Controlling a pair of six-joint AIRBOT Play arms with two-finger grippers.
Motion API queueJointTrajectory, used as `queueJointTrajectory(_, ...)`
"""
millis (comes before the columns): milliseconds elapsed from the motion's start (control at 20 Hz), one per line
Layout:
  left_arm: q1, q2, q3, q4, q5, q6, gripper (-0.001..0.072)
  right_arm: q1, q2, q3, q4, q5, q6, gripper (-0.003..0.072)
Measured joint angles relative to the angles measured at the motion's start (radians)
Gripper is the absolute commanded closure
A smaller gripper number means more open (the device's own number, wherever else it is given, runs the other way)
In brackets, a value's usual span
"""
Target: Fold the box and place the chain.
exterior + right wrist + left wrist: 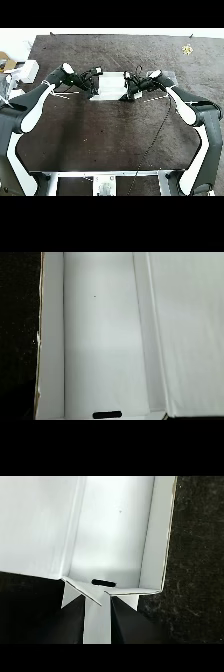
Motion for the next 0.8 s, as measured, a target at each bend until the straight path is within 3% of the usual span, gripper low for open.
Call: queueJointTrajectory(800,-0.036,-0.004,0.000,-0.074,0.003,0.043,0.0535,-0.001,0.000,0.000,0.000,0.005,-0.002,0.0200)
